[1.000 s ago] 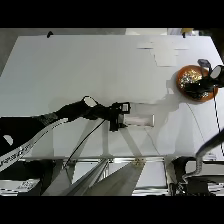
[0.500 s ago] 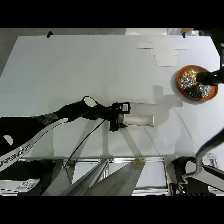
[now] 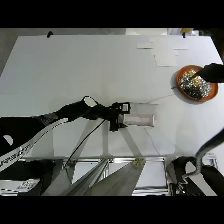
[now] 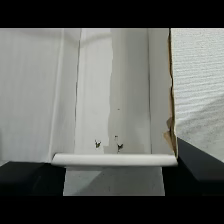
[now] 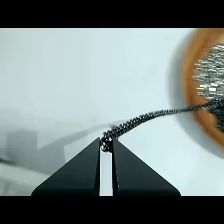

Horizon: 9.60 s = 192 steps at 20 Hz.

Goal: Fold the box and place the chain.

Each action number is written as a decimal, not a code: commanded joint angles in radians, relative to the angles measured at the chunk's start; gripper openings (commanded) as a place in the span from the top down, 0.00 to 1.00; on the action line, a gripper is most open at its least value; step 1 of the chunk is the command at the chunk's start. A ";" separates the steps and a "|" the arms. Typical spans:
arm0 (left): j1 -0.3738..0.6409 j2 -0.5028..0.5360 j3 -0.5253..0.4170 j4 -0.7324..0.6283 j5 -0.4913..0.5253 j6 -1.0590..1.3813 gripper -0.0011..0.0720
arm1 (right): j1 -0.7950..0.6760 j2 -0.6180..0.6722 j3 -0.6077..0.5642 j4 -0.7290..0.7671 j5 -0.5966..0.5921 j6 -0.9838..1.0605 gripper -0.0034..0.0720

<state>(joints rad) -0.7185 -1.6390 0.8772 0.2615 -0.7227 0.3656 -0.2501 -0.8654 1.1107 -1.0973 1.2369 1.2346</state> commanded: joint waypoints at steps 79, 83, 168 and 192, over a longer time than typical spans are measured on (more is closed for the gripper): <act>0.000 0.000 0.000 0.000 0.000 0.000 0.53 | 0.255 -0.326 -0.428 -0.340 -0.240 0.211 0.55; 0.000 0.000 0.000 0.000 0.000 0.000 0.53 | 0.255 -0.335 -0.430 -0.348 -0.260 0.232 0.56; 0.000 0.000 0.000 0.000 0.000 0.000 0.53 | 0.187 -0.029 -0.304 -0.050 -0.238 0.014 0.94; 0.000 0.000 0.000 0.000 0.000 0.001 0.53 | 0.313 -0.488 -0.308 -0.425 -0.306 0.261 0.58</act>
<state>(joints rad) -0.7185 -1.6390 0.8772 0.2615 -0.7227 0.3660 0.0620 -1.3266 0.8021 -1.5169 0.9279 1.4837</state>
